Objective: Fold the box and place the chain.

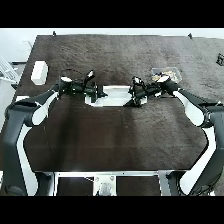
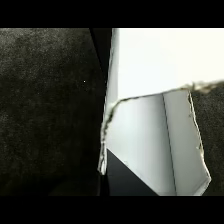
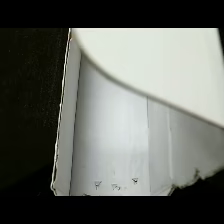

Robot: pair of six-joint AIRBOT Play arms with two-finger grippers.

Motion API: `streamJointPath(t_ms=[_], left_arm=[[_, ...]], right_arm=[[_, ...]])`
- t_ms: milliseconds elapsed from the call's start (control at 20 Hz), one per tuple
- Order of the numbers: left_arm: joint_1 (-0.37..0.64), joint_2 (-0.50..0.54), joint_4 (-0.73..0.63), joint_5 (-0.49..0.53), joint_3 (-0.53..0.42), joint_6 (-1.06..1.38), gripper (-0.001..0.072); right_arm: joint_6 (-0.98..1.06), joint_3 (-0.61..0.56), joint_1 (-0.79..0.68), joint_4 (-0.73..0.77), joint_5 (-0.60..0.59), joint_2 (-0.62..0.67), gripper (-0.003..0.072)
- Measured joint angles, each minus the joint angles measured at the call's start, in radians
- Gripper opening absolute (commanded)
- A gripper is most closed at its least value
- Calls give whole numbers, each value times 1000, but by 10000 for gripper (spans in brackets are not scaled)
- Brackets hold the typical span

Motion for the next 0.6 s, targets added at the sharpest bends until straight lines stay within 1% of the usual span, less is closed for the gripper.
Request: streamJointPath(t_ms=[200,350,600], left_arm=[[0,0,0,0,0,0,19],[0,0,0,0,0,0,19],[0,0,0,0,0,0,19]], right_arm=[[-7,0,0,-4,-1,0,499],[-10,0,0,-5,-2,0,519],[-12,0,0,-6,-1,0,518]])
